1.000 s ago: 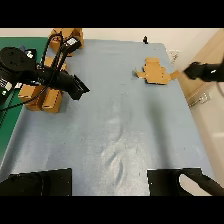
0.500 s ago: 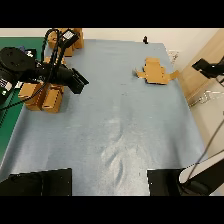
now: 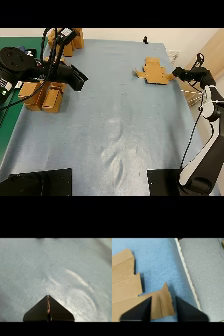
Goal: Fold the box.
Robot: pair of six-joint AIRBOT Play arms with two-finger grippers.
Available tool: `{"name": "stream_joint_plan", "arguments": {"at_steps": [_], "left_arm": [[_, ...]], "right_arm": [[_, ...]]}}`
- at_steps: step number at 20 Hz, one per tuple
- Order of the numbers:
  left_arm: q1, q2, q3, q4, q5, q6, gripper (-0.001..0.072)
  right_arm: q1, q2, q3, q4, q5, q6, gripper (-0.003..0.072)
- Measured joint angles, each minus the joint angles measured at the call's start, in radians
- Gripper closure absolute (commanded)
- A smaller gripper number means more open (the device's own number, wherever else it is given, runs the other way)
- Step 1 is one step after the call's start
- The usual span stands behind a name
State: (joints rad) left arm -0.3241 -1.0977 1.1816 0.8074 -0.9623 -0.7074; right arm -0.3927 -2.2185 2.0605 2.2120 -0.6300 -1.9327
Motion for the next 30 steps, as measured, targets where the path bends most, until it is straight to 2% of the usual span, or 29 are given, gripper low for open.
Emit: {"name": "stream_joint_plan", "arguments": {"at_steps": [2,4,7,10,12,13,14,15,18,20,23,26,30], "left_arm": [[0.000,0.000,0.000,0.000,0.001,0.000,0.0696],[0.000,0.000,0.000,0.000,0.003,0.000,0.0696],[0.000,0.000,0.001,0.000,0.012,-0.006,0.0695],[0.007,0.000,0.001,0.000,0.032,-0.054,0.0696],[0.028,0.000,0.001,0.000,0.045,-0.083,0.0693],[0.043,0.000,0.001,0.000,0.046,-0.092,0.0602],[0.063,0.000,0.001,-0.001,0.043,-0.100,0.0443],[0.087,-0.002,0.001,-0.005,0.038,-0.106,0.0400],[0.173,-0.027,0.001,-0.037,0.003,-0.113,0.0399],[0.233,-0.062,0.000,-0.077,-0.044,-0.092,0.0400],[0.301,-0.132,0.000,-0.154,-0.142,-0.025,0.0400],[0.330,-0.203,0.000,-0.194,-0.229,0.035,0.0400],[0.344,-0.272,0.000,-0.218,-0.296,0.083,0.0400]], "right_arm": [[0.005,-0.013,0.005,0.001,0.018,-0.002,0.0681],[0.011,-0.014,0.008,0.002,0.018,-0.002,0.0682],[0.010,0.024,0.007,-0.003,-0.046,0.011,0.0683],[0.034,0.141,0.003,0.021,-0.133,0.029,0.0684],[0.065,0.264,-0.040,0.079,-0.184,0.019,0.0684],[0.087,0.337,-0.081,0.119,-0.206,0.009,0.0684],[0.109,0.407,-0.132,0.155,-0.220,-0.001,0.0685],[0.137,0.486,-0.205,0.199,-0.222,-0.008,0.0685],[0.236,0.727,-0.494,0.354,-0.156,-0.041,0.0685],[0.341,0.904,-0.740,0.471,-0.027,-0.060,0.0685],[0.505,1.118,-1.043,0.579,0.164,-0.064,0.0685],[0.668,1.253,-1.264,0.621,0.289,-0.045,0.0684],[0.843,1.320,-1.492,0.636,0.431,-0.031,0.0684]]}}
